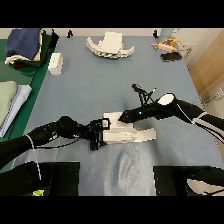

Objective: Fold the box.

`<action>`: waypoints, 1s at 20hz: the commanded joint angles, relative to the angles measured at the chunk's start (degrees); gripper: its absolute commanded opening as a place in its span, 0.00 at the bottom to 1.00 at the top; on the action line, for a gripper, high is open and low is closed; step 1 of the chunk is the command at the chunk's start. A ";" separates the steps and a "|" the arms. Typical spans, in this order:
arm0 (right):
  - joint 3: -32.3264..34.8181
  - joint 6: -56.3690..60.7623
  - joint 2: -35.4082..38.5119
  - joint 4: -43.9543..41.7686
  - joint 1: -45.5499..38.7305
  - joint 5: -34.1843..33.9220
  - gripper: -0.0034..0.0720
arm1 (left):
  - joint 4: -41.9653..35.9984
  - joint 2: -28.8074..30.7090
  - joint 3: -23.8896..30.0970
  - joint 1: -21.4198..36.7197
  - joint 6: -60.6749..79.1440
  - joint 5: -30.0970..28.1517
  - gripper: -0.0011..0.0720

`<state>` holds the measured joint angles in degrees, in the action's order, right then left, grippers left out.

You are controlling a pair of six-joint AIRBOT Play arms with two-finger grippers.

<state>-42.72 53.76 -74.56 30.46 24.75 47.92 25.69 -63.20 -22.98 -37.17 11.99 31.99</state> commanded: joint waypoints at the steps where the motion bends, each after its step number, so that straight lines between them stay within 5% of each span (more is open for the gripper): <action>1: -0.61 -3.54 -4.70 2.25 2.16 0.02 0.24 | 0.02 -0.04 -0.07 0.00 0.04 0.00 0.71; 11: -0.68 -4.79 -2.71 2.21 3.08 -0.09 0.24 | 0.02 -0.04 -0.07 0.00 0.04 -0.02 0.71; 18: -0.79 -4.83 12.70 6.75 0.24 1.64 0.26 | 0.02 -0.04 -0.07 0.00 0.04 -0.02 0.71; 19: -0.79 -4.85 15.13 8.55 0.22 3.30 0.33 | 0.02 -0.02 -0.07 0.00 0.04 -0.02 0.71; 20: -0.76 -4.87 17.51 10.88 0.24 6.03 0.52 | 0.02 -0.02 -0.07 0.00 0.04 0.00 0.71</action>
<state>-43.46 48.90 -63.22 36.93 25.58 49.91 25.69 -63.22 -22.98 -37.17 12.03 31.99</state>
